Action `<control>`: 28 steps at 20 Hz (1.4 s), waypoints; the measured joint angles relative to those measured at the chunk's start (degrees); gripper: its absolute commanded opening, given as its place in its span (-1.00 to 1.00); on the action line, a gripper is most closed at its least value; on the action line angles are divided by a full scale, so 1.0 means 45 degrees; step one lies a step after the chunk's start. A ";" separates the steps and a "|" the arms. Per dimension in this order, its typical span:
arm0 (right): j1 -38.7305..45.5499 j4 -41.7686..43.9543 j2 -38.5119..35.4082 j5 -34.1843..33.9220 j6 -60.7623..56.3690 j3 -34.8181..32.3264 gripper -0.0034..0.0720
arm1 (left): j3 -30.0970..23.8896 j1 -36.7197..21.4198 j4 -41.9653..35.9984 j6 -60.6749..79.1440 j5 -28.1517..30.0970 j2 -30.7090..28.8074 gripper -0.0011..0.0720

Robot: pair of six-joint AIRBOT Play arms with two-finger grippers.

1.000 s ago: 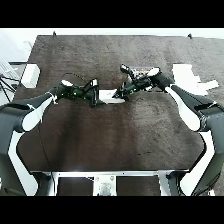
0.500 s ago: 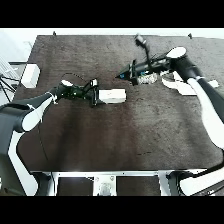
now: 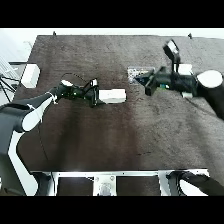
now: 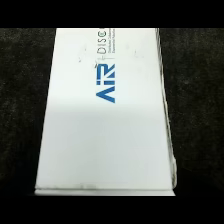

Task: Fold the box and place the chain.

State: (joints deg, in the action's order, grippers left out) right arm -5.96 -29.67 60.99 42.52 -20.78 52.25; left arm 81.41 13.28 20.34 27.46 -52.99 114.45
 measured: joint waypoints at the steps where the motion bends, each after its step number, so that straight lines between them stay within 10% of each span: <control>1: 0.0019 0.0010 -0.0670 -0.1098 -0.0015 -0.1069 -0.90 | 0.0000 0.0000 0.0000 -0.0005 -0.0005 0.0000 0.17; 7: 0.0073 0.0146 -0.3230 -0.4920 -0.0039 -0.5396 -0.90 | 0.0015 0.0000 -0.0005 -0.0005 -0.0010 0.0000 0.17; 16: 0.0087 0.0170 -0.3803 -0.5605 -0.0053 -0.6465 -0.90 | 0.0039 0.0000 -0.0121 0.0005 -0.0024 0.0000 0.17; 17: 0.0087 0.0170 -0.3813 -0.5581 -0.0053 -0.6479 -0.90 | 0.0039 0.0000 -0.0160 0.0005 -0.0034 0.0000 -0.10; 18: 0.0087 0.0170 -0.3818 -0.5537 -0.0058 -0.6494 -0.90 | 0.0049 0.0000 -0.0180 0.0005 -0.0044 -0.0005 -0.89; 28: 0.0087 0.0364 -0.3827 -0.5401 -0.0058 -0.6518 -0.90 | 0.0248 -0.1996 -0.0316 -0.3123 0.1885 -0.3419 -0.93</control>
State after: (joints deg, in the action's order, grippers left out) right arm -5.56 -28.03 43.77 18.22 -21.04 22.92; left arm 82.52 4.29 18.92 13.41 -44.51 99.07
